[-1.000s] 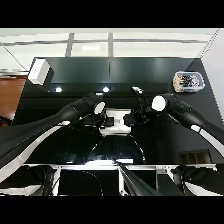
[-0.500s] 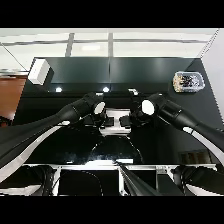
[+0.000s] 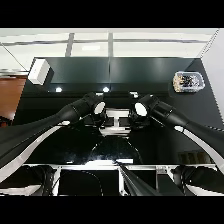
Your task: Fold the box and place the chain.
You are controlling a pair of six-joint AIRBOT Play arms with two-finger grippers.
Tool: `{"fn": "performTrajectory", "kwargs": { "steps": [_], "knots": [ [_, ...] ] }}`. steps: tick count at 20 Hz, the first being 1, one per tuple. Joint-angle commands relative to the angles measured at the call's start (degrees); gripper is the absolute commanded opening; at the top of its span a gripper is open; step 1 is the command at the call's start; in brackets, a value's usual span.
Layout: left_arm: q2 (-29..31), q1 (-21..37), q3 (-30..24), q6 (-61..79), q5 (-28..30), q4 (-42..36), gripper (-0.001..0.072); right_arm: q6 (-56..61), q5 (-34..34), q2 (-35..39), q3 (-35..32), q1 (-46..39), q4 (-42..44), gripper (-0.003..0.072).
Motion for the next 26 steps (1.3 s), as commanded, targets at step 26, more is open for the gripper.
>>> {"fn": "performTrajectory", "kwargs": {
  "steps": [26],
  "knots": [
    [0.0, 0.0, 0.0, 0.0, -0.1, 0.0, 0.0029, 3.5, 0.7, -4.3, 2.7, 0.0, -0.4, 0.0021]
  ]
}}
